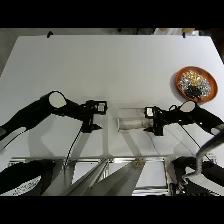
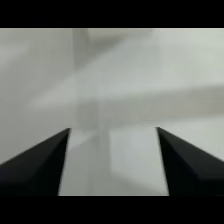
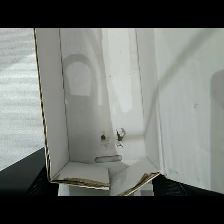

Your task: Fold the box and place the chain.

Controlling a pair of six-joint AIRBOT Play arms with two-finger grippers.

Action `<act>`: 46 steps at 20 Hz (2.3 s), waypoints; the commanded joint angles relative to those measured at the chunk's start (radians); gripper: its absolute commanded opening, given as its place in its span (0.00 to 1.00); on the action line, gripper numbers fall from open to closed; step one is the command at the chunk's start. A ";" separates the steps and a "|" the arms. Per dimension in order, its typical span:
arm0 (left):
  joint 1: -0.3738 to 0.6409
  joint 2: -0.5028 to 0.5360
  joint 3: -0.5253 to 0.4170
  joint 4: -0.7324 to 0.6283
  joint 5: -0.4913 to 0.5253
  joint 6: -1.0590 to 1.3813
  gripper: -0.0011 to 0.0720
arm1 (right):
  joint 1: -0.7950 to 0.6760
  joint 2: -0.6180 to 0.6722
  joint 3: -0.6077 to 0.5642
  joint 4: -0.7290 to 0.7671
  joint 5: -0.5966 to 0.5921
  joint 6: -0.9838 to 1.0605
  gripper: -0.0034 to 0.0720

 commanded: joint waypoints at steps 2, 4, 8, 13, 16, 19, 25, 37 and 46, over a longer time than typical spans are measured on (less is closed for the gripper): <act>-0.029 -0.140 -0.045 -0.429 0.078 0.437 0.97 | 0.000 0.000 0.001 0.000 0.000 0.000 0.57; -0.051 -0.187 -0.045 -0.431 0.082 0.454 0.97 | 0.000 0.000 0.001 0.000 0.000 0.000 0.57; -0.097 -0.216 -0.045 -0.459 0.132 0.451 0.97 | 0.000 0.000 0.001 0.000 0.000 0.000 0.57; -0.126 -0.238 -0.045 -0.501 0.162 0.430 0.97 | 0.000 0.000 0.001 0.000 0.000 0.000 0.57; -0.127 -0.263 -0.044 -0.526 0.170 0.394 0.97 | 0.000 0.000 0.001 0.000 0.000 0.000 0.57; -0.143 -0.269 -0.044 -0.559 0.192 0.399 0.97 | 0.000 0.000 0.000 0.000 0.000 0.000 0.57; -0.159 -0.269 -0.042 -0.569 0.212 0.423 0.96 | 0.000 0.000 0.001 0.000 0.000 0.000 0.57; -0.183 -0.269 -0.042 -0.598 0.310 0.453 0.44 | 0.000 0.000 0.001 0.000 0.000 0.000 0.57; -0.151 -0.269 -0.042 -0.594 0.315 0.473 0.44 | 0.000 0.000 0.001 0.000 0.000 0.000 0.57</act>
